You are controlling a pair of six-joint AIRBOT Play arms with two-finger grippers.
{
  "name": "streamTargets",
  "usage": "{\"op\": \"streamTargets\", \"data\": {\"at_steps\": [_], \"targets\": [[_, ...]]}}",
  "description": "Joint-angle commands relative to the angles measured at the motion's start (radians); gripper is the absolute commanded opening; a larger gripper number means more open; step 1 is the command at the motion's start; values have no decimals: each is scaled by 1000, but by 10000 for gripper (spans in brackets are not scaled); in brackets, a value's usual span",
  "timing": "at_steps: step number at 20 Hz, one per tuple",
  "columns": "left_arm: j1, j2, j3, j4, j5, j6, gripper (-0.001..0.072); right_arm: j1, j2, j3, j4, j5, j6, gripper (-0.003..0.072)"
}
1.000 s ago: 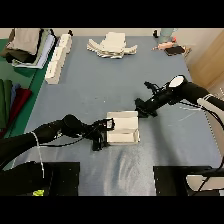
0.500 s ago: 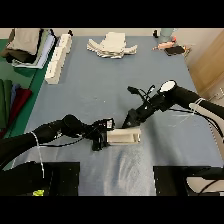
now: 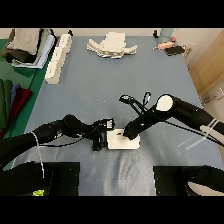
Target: Fold the box.
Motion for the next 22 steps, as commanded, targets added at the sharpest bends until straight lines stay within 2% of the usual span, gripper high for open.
{"op": "streamTargets", "data": {"at_steps": [1, 6, 9, 12, 13, 15, 16, 19, 20, 21, 22], "targets": [[0, 0, 0, 0, 0, 0, 525, 101, 81, -21, -115, -139, -3, 3], [0, 0, 0, 0, 0, 0, 525, 233, 201, -96, -267, -312, -2, 3], [0, 0, 0, 0, 0, 0, 525, 271, 279, -201, -301, -428, -6, 3], [0, 0, 0, 0, 0, 0, 525, 282, 323, -263, -306, -482, -49, 3], [0, 0, 0, 0, 0, 0, 525, 282, 322, -265, -307, -483, -56, 32], [0, 0, 0, 0, 0, 0, 525, 282, 320, -265, -307, -489, -83, 253], [0, 0, 0, 0, 0, 0, 525, 282, 321, -265, -307, -490, -105, 319], [0, 0, 0, 0, 0, 0, 525, 282, 322, -265, -308, -488, -182, 432], [0, 0, 0, 0, 0, 0, 525, 282, 322, -265, -308, -486, -207, 508], [0, 0, 0, 0, 0, 0, 524, 282, 322, -265, -308, -478, -231, 544], [0, 0, 0, 0, 0, 0, 525, 282, 322, -265, -307, -467, -246, 544]]}}
